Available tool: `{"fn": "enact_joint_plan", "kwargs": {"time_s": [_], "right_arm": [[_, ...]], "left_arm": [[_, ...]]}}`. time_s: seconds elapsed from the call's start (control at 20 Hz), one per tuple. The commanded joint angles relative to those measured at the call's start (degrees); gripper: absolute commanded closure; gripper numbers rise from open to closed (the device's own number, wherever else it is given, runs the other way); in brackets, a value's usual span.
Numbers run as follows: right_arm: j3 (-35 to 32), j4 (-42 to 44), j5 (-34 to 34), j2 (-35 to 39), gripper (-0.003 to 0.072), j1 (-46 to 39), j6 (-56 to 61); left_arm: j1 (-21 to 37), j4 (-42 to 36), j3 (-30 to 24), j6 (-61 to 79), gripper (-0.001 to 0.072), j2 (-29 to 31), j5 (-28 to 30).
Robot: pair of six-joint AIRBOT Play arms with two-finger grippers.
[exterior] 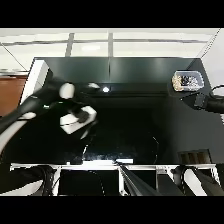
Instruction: Fold the box and place the chain.
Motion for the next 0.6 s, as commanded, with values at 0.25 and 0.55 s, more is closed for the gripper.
{"fn": "enact_joint_plan", "kwargs": {"time_s": [0.25,0.55], "right_arm": [[-1.5,-1.9,-0.2,0.0,0.0675,1.6,-0.8],[-3.3,-1.8,-1.0,0.0,0.0675,1.6,0.2]], "left_arm": [[41.5,3.2,-11.2,-6.6,0.0415,12.3,-2.6],[55.6,-0.1,-12.1,8.3,0.0415,12.7,8.8]]}}
